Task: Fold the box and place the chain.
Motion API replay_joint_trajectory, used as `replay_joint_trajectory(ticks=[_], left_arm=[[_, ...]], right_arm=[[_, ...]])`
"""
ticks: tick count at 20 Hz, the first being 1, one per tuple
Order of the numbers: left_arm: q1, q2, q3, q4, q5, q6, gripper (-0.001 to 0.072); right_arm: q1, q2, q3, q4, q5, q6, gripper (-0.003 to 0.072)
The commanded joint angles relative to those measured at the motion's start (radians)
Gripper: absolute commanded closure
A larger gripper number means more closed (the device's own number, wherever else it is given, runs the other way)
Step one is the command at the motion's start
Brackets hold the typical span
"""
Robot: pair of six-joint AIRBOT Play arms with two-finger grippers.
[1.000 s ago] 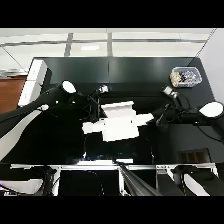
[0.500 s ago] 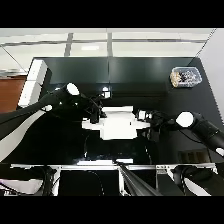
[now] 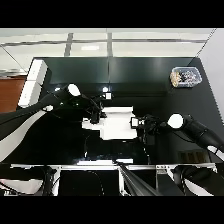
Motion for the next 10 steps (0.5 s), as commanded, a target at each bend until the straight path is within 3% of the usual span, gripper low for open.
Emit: replay_joint_trajectory(ticks=[1,10], left_arm=[[-0.001,0.000,-0.001,0.004,-0.003,0.000,0.0686],[-0.001,0.000,0.000,0.000,-0.015,0.000,0.0685]], right_arm=[[0.008,-0.007,-0.001,0.117,-0.016,-0.047,0.0066],[0.008,-0.010,-0.002,0.116,-0.011,-0.145,0.0066]])
